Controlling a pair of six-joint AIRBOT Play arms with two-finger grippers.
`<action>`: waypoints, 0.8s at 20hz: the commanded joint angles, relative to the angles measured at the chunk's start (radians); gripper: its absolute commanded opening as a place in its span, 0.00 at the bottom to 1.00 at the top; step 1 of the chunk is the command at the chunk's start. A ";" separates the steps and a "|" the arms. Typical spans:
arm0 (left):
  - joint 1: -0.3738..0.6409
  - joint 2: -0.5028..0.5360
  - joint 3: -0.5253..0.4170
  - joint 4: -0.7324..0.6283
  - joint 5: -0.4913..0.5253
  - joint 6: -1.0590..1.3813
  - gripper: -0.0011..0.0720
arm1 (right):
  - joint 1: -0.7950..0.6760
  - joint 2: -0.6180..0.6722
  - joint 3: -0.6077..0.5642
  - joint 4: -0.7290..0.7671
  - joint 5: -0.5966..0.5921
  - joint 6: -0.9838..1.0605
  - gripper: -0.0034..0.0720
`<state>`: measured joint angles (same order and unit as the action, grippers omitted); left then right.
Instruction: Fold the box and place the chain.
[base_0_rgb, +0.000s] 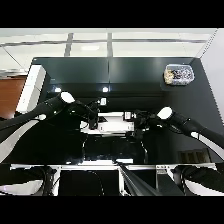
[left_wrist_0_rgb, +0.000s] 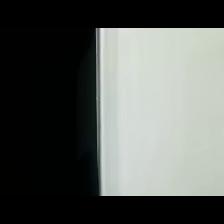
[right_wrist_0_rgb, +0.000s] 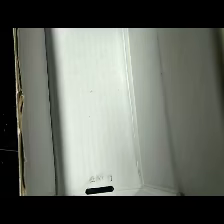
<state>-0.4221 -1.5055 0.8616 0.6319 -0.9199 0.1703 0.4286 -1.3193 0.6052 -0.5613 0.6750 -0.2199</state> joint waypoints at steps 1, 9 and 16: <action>0.000 0.001 0.001 0.000 -0.001 0.002 0.05 | 0.003 -0.006 0.006 -0.020 -0.017 0.029 0.97; 0.005 0.019 0.007 -0.014 -0.005 0.000 0.44 | 0.003 -0.006 0.006 -0.027 -0.002 0.021 0.67; 0.076 0.269 0.024 0.240 -0.023 -0.416 0.98 | 0.003 -0.006 0.006 -0.027 -0.002 0.021 0.66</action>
<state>-0.3721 -1.3354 0.8818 0.7132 -0.9283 -0.0299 0.4309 -1.3243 0.6109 -0.5873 0.6704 -0.1989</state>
